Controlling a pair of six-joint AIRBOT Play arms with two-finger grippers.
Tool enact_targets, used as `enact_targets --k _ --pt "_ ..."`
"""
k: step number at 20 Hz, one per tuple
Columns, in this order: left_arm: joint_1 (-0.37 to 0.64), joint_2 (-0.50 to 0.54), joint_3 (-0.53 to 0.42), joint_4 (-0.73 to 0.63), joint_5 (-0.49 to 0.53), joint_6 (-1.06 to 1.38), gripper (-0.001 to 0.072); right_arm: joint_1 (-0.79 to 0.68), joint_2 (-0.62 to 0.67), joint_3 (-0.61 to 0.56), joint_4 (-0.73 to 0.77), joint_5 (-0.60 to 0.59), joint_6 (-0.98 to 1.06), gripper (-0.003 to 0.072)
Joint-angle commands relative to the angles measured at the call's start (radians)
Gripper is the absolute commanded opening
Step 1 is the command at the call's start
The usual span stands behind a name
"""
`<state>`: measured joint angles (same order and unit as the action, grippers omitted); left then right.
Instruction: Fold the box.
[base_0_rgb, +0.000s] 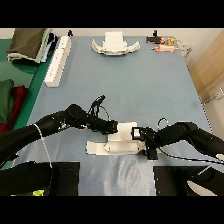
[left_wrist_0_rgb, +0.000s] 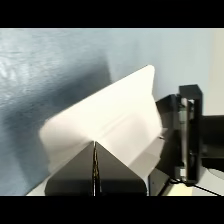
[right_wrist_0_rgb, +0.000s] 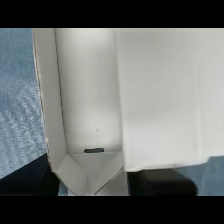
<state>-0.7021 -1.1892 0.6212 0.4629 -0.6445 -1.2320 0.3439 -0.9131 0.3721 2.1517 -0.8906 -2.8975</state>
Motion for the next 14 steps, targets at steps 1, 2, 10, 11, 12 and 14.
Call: enact_targets --k 1,2,10,11,12,14 --pt "-0.001 -0.002 0.001 0.055 -0.002 -0.044 0.0014 0.001 0.0 0.0 -0.001 0.0 -0.001 0.0435" --pt "-0.001 -0.003 0.001 0.055 -0.002 -0.044 0.0014 0.001 0.0 0.0 -0.001 0.0 -0.001 0.0434" --pt "0.024 0.181 0.001 0.134 -0.017 0.058 0.0013 0.001 0.0 0.0 -0.001 0.0 -0.001 0.0434" --pt "0.04 0.247 0.001 0.18 -0.028 0.056 0.0014 0.001 0.0 0.0 -0.001 0.0 -0.001 0.0435" --pt "0.058 0.307 0.001 0.22 -0.048 0.054 0.0013 0.001 0.0 0.0 -0.001 0.0 -0.001 0.0434" --pt "0.092 0.431 0.001 0.29 -0.112 0.054 0.0013 0.001 0.0 0.0 -0.001 0.0 -0.001 0.0435"
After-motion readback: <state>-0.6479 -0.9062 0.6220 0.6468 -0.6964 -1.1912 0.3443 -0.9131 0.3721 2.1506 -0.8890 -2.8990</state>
